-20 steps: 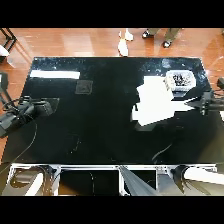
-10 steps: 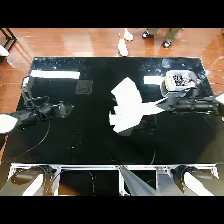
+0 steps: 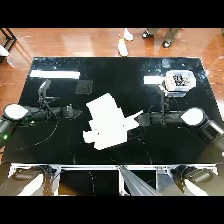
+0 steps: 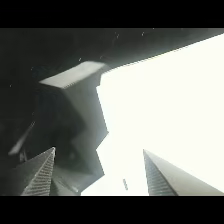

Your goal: Fold the box and place the chain.

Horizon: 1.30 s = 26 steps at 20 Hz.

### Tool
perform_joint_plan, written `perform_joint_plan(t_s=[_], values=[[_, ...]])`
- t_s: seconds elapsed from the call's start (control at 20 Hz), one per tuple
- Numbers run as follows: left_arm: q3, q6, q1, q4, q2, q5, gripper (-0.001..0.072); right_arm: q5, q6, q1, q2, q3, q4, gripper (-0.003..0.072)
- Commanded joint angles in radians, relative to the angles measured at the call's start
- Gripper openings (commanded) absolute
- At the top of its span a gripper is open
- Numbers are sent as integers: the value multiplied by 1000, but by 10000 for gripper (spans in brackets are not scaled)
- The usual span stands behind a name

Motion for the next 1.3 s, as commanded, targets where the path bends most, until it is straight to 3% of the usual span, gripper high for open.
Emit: perform_joint_plan(t_s=[0.0, 0.15, 0.25, 0.45, 0.65, 0.9, 1.05, 1.25], values=[[3, 151, 68, -100, -70, -140, 644, -172, -8, 82, 17, -79, -9, 20], [3, 360, 129, -212, -172, -307, 644, -203, -8, 98, 19, -96, 2, 20], [3, 427, 122, -211, -252, -316, 644, -201, -7, 98, 19, -97, 11, 21], [47, 583, 87, -336, -407, -290, 645, -177, -7, 98, 19, -97, 24, 21], [172, 599, 26, -273, -549, -318, 644, -164, -7, 98, 19, -97, 33, 20], [289, 678, -18, -277, -676, -473, 644, -164, -7, 98, 19, -97, 33, 21], [314, 762, -20, -275, -723, -575, 643, -164, -7, 98, 19, -97, 33, 21], [315, 794, -24, -227, -728, -560, 624, -164, -7, 98, 19, -97, 33, 21]])
